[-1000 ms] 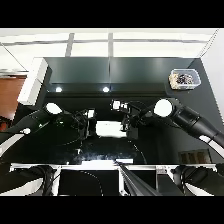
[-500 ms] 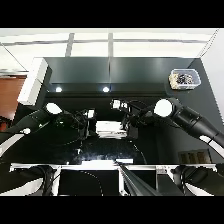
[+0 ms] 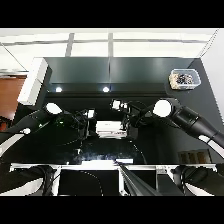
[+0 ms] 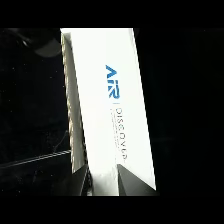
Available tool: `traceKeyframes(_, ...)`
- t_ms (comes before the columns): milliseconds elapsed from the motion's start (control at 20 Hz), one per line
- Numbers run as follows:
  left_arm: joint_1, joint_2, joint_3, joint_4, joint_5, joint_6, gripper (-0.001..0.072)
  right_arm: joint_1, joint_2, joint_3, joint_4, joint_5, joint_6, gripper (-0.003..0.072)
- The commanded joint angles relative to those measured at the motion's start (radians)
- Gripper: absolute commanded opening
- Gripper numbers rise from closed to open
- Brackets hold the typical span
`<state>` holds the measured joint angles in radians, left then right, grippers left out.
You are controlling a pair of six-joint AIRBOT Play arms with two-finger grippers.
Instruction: Fold the box and place the chain.
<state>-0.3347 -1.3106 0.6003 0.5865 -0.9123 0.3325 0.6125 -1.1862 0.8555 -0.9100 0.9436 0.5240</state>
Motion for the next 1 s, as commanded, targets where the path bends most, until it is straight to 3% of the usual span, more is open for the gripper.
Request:
traceKeyframes(0,0.000,-0.001,0.001,0.000,0.000,0.000,0.0396,0.004,-0.002,0.000,-0.001,0.002,0.003,0.0203)
traceKeyframes(550,0.000,-0.001,0.001,0.000,0.000,0.000,0.0396,0.038,-0.006,0.000,-0.010,-0.012,0.008,0.0216)
traceKeyframes(650,0.000,-0.001,0.001,0.000,0.000,0.000,0.0396,0.038,-0.006,0.000,-0.010,-0.013,0.016,0.0378)
traceKeyframes(950,0.000,-0.001,0.001,0.000,0.000,0.000,0.0396,0.043,-0.006,0.000,-0.016,-0.013,0.030,0.0376)
